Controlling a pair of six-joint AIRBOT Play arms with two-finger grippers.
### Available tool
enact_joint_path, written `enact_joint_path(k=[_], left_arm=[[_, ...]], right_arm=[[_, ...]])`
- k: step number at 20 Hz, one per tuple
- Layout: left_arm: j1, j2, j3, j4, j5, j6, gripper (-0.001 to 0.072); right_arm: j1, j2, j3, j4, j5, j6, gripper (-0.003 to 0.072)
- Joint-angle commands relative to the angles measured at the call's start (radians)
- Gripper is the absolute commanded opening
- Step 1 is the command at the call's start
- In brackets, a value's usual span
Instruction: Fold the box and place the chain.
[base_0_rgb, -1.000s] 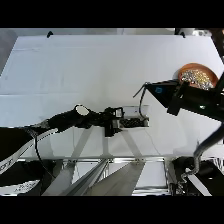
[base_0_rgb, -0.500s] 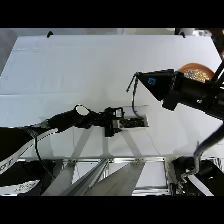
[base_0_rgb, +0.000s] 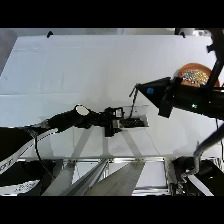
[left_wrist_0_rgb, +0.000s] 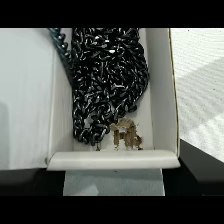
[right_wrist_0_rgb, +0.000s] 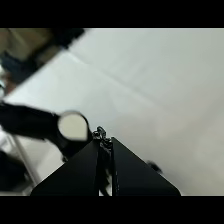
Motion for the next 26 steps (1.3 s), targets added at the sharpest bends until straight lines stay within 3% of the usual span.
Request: enact_joint_path(k=[1, 12, 23, 25, 26], left_arm=[[0.000, 0.001, 0.001, 0.000, 0.000, 0.000, 0.0136], [0.000, 0.001, 0.001, 0.000, 0.000, 0.000, 0.0136], [0.000, 0.001, 0.001, 0.000, 0.000, 0.000, 0.0136], [0.000, 0.001, 0.001, 0.000, 0.000, 0.000, 0.0136], [0.000, 0.001, 0.001, 0.000, 0.000, 0.000, 0.0136]], right_arm=[[0.001, -0.009, -0.023, -0.211, 0.120, 0.097, 0.0019], [0.002, -0.133, -0.247, -0.235, 0.035, 0.085, 0.0019], [0.099, -0.298, -0.278, -0.319, -0.069, 0.108, 0.0024], [0.099, -0.306, -0.278, -0.320, -0.082, 0.148, 0.0119], [0.099, -0.306, -0.278, -0.320, -0.078, 0.148, 0.0123]])
